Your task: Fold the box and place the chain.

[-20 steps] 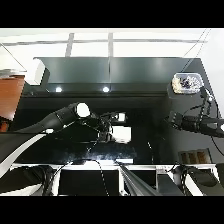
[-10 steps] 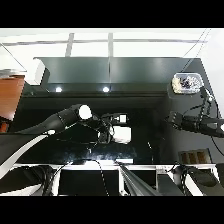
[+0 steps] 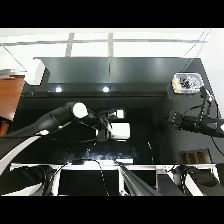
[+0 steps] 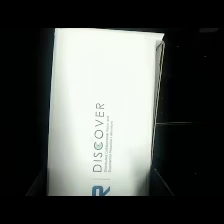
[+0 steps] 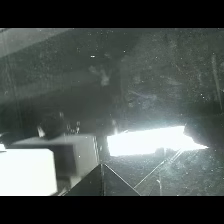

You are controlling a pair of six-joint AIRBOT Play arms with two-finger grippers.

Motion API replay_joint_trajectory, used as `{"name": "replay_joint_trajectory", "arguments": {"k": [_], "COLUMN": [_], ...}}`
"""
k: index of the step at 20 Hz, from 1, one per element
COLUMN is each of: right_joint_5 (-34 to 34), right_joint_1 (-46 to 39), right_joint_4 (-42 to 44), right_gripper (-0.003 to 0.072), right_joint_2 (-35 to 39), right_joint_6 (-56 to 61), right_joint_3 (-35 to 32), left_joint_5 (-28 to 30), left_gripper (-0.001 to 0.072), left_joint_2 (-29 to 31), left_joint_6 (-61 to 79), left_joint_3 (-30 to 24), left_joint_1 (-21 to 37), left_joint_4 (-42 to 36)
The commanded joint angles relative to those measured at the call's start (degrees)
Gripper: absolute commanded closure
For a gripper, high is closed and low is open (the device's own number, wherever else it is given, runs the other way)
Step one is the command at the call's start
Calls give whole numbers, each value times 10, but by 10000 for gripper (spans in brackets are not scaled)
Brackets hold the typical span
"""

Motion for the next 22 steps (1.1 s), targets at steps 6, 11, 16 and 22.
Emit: {"name": "replay_joint_trajectory", "arguments": {"k": [6,11,16,22], "right_joint_5": [0,0,0,0], "right_joint_1": [0,0,0,0], "right_joint_4": [0,0,0,5], "right_gripper": [663,663,663,663], "right_joint_2": [1,1,1,1], "right_joint_6": [0,0,0,9], "right_joint_3": [0,0,0,0], "left_joint_5": [-105,-113,-35,30], "left_gripper": [418,418,416,415], "left_joint_2": [76,76,68,-4], "left_joint_6": [-186,-243,-266,-264], "left_joint_3": [0,0,1,53], "left_joint_1": [266,511,714,753], "left_joint_4": [105,151,146,146]}}
